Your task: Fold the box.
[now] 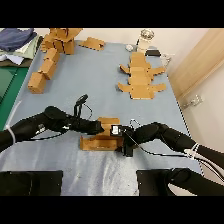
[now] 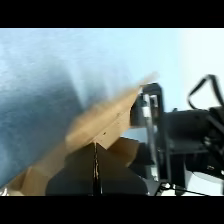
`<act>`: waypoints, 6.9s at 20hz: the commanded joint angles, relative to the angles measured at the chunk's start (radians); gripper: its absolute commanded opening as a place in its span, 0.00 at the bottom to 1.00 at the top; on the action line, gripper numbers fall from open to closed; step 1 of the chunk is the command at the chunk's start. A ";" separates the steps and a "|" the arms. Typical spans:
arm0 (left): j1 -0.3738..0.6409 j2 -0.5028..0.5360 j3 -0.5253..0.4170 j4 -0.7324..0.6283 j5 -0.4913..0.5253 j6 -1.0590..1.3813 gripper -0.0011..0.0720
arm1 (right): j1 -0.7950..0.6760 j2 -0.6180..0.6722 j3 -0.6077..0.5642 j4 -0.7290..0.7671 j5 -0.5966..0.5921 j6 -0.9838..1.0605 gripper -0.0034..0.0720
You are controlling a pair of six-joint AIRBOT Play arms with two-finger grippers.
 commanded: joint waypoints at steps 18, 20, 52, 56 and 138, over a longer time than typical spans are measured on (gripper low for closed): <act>0.137 0.297 -0.002 0.430 -0.172 0.343 0.03 | 0.000 0.000 0.000 -0.001 -0.003 0.000 0.69; 0.188 0.374 -0.055 0.459 -0.266 0.515 0.04 | 0.000 0.000 0.000 -0.001 -0.003 0.000 0.69; -0.103 0.163 -0.179 0.215 0.108 1.181 0.16 | 0.000 0.000 0.000 -0.004 -0.003 0.000 0.69; -0.102 0.163 -0.180 0.221 0.108 1.176 0.16 | 0.000 0.000 0.000 -0.004 -0.003 0.000 0.69; -0.096 0.150 -0.227 0.015 0.150 1.368 0.18 | 0.000 0.000 0.000 -0.004 -0.003 0.000 0.69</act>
